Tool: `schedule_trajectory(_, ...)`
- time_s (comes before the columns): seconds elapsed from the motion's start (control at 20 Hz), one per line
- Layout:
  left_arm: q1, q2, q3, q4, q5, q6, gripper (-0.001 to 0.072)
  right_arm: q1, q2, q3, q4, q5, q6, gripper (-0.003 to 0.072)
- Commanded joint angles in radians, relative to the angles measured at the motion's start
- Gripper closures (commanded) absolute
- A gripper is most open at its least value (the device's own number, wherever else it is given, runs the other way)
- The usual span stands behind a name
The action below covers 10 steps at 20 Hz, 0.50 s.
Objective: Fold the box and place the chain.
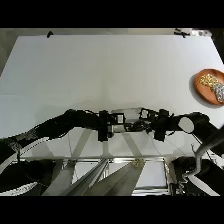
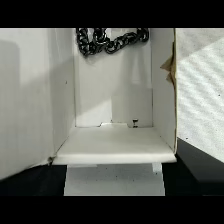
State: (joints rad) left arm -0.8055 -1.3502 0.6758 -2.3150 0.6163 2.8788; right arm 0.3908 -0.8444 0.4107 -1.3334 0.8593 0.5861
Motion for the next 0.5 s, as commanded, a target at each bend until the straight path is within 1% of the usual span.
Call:
schedule_trajectory(0.0, 0.0, 0.001, 0.001, 0.0, 0.0, 0.0, 0.0696, 0.0, 0.121, 0.001, -0.04, 0.039, 0.079, 0.0677)
schedule_trajectory(0.2, 0.0, 0.001, 0.001, 0.0, 0.0, 0.0, 0.0696, 0.0, 0.227, 0.001, -0.004, 0.082, 0.1, 0.0677)
schedule_trajectory(0.45, 0.0, 0.001, 0.001, 0.001, 0.0, 0.0, 0.0696, 0.0, 0.31, 0.001, 0.097, 0.094, 0.125, 0.0677)
